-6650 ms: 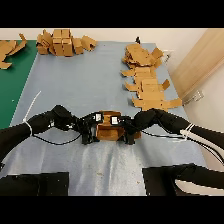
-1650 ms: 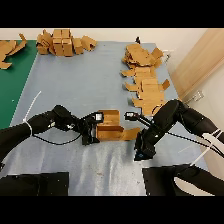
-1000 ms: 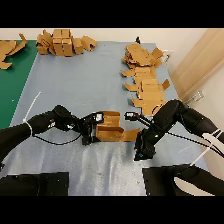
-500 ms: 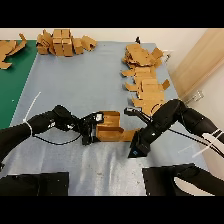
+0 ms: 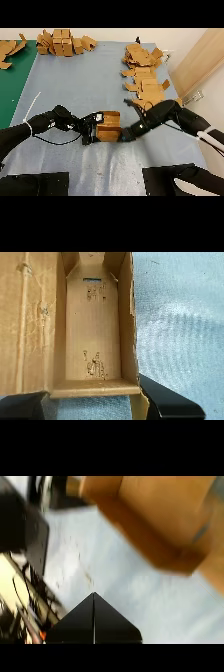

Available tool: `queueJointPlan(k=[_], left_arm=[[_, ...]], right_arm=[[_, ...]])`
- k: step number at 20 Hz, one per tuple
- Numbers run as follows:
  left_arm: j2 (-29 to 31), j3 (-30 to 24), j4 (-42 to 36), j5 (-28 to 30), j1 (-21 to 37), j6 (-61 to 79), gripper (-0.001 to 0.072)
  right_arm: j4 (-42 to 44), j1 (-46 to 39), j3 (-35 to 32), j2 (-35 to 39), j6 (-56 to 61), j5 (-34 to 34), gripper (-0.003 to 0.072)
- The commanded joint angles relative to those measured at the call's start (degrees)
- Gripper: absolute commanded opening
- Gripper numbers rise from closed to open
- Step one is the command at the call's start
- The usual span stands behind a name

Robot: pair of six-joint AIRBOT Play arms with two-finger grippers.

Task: Fold the box.

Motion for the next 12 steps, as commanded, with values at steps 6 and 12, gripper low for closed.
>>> queueJointPlan(k=[6,12], left_arm=[[0.0,0.0,0.0,0.0,0.0,0.0,0.0475],[0.0,0.0,0.0,0.0,0.0,0.0,0.0475]], right_arm=[[5.7,-6.7,15.8,-21.2,-10.5,5.6,-0.0003],[6.1,-5.4,15.4,-33.7,-16.5,6.6,-0.0003]])
